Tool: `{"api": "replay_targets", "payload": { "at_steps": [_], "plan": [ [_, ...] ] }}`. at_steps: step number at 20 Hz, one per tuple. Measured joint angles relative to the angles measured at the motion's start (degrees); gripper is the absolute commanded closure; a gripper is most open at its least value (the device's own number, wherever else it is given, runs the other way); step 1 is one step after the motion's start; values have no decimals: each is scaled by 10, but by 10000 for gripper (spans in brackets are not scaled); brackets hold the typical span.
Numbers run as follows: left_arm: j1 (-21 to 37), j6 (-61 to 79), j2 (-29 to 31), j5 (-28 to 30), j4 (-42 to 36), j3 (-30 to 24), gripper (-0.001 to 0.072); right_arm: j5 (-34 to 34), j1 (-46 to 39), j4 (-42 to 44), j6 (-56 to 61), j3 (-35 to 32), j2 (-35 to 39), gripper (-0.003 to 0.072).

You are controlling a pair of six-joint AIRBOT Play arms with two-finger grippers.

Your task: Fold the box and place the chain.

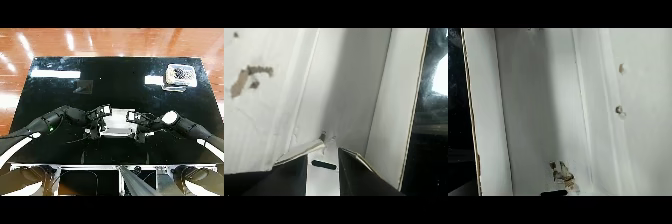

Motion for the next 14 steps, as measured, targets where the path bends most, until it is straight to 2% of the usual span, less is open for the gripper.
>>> {"api": "replay_targets", "payload": {
  "at_steps": [2,4,5,10,11,12,13,14],
  "plan": [
    [0,0,-1,0,-6,0,395,0,0,0,0,0,0,2],
    [0,2,-1,0,-13,0,288,0,0,0,0,0,0,2],
    [0,2,-1,0,-16,0,259,0,0,0,0,0,0,2],
    [0,4,-1,0,-21,0,268,0,0,0,0,0,0,2],
    [0,4,-1,0,-23,0,361,0,0,0,0,0,0,2],
    [0,4,-1,0,-24,0,406,0,0,0,0,0,0,2],
    [0,4,-1,0,-26,0,381,0,0,0,0,0,0,2],
    [0,4,-1,1,-27,0,319,0,0,0,0,0,0,2]
  ]
}}
